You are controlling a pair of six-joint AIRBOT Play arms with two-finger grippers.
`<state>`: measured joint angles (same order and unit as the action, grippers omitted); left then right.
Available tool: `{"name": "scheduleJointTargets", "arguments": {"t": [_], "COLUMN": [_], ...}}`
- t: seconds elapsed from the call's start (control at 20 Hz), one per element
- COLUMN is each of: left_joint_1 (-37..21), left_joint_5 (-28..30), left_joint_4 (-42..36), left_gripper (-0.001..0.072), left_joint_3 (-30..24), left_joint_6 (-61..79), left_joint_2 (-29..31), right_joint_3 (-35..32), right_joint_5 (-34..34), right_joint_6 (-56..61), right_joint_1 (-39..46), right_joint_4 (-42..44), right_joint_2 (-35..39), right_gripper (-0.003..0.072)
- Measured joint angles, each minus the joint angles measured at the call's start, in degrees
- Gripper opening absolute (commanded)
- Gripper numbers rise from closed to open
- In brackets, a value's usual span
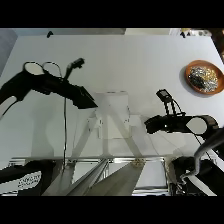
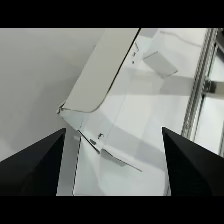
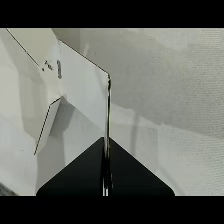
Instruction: Fold the box and place the chain.
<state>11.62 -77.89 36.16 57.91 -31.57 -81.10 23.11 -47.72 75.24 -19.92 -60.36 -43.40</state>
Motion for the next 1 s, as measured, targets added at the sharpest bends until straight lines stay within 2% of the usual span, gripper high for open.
{"name": "scheduleJointTargets", "arguments": {"t": [0.35,0.65,0.75,0.85,0.95,1.0], "left_joint_1": [1.7,5.2,6.5,7.1,7.3,7.3], "left_joint_5": [1.0,2.5,2.6,2.9,3.1,3.3], "left_joint_4": [2.3,-1.8,-2.3,-2.7,-2.9,-2.9], "left_gripper": [0.0655,0.0624,0.0486,0.0472,0.0335,0.024], "left_joint_3": [0.0,0.0,0.0,0.0,0.0,0.0], "left_joint_6": [1.0,5.9,7.5,8.7,9.8,10.3], "left_joint_2": [-5.5,-9.1,-10.4,-11.2,-11.6,-11.7], "right_joint_3": [0.0,0.0,0.0,0.0,0.0,0.0], "right_joint_5": [0.0,0.0,0.0,0.0,0.0,0.0], "right_joint_6": [0.0,0.0,0.0,0.0,0.0,0.0], "right_joint_1": [0.0,0.0,0.0,0.0,0.0,0.0], "right_joint_4": [0.0,0.0,0.0,0.0,0.0,0.0], "right_joint_2": [0.0,0.0,0.0,0.0,0.0,0.0], "right_gripper": [0.0018,0.0018,0.0018,0.0018,0.0018,0.0018]}}
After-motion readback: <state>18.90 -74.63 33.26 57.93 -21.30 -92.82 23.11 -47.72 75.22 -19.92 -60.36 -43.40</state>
